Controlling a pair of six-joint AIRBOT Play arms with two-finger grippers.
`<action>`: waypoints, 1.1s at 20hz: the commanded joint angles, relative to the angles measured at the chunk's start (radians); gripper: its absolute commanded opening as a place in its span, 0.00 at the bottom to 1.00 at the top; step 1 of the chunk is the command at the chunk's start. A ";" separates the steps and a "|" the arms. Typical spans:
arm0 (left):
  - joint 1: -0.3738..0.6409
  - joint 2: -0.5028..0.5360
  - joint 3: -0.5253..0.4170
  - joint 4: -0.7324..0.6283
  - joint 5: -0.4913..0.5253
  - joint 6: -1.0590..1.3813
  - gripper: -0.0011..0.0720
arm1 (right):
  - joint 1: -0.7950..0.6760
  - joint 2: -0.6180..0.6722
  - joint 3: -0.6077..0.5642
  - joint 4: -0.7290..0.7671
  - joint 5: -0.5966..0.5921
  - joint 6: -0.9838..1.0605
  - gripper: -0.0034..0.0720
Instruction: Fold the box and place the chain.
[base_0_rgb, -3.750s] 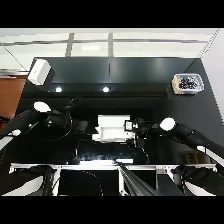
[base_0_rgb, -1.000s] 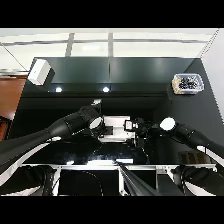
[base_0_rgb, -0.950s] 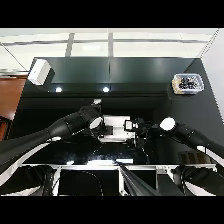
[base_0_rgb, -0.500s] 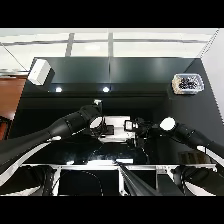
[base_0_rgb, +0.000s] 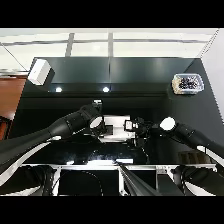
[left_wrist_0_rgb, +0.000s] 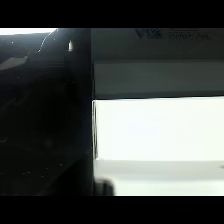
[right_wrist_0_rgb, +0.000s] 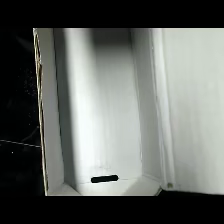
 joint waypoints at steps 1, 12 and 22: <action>0.000 0.001 0.001 0.003 -0.010 0.002 0.05 | 0.000 0.031 0.002 -0.054 0.005 0.040 0.66; 0.000 0.001 0.001 0.006 -0.008 0.002 0.05 | -0.062 0.201 0.001 -0.243 0.157 0.272 0.95; 0.000 0.001 0.000 0.002 -0.007 0.002 0.05 | -0.049 0.155 -0.016 -0.092 0.089 0.125 0.47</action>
